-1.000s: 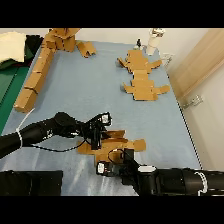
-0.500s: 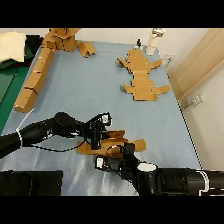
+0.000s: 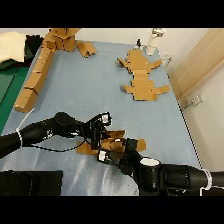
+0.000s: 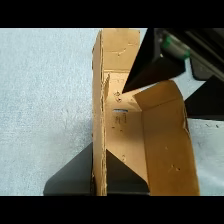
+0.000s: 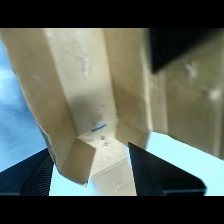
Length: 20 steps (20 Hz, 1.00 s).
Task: Fold the box.
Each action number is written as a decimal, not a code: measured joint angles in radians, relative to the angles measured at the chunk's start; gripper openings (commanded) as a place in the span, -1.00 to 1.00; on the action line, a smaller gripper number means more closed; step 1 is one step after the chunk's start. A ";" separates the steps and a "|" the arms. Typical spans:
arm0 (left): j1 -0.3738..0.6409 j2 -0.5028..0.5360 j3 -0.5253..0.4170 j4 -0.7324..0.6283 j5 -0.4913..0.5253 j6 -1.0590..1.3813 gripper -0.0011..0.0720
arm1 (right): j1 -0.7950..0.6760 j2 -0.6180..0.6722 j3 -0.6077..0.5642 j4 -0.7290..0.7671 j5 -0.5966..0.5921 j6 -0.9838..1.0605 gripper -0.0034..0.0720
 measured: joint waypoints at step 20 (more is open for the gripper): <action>0.000 0.000 0.000 0.000 0.000 0.000 -0.94 | -0.543 0.216 -0.139 0.499 0.331 -0.748 0.99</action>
